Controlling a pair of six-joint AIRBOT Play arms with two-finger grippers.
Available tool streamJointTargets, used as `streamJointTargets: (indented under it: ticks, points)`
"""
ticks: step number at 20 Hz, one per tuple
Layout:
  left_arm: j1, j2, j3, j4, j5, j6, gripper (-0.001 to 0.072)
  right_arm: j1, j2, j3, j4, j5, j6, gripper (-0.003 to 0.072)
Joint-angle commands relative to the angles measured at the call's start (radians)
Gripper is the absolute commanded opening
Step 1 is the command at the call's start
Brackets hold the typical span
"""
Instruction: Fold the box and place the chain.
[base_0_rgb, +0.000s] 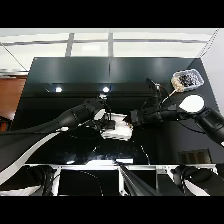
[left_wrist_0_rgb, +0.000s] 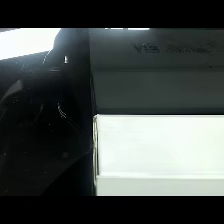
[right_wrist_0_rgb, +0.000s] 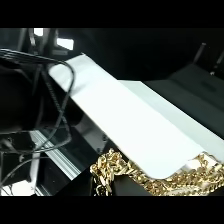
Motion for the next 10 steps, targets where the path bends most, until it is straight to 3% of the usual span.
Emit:
streamJointTargets:
  ticks: [1,5,10]
  points:
    - [0.000,0.000,0.000,0.001,0.000,0.000,0.0032,0.012,-0.037,0.000,-0.004,0.000,-0.003,0.0012]
    - [0.001,0.000,0.000,0.001,0.000,0.000,0.0032,0.009,-0.038,0.031,0.006,0.032,-0.022,0.0012]
    - [0.000,0.000,0.000,0.000,0.000,0.000,0.0032,0.009,-0.037,0.167,0.006,0.137,-0.025,0.0013]
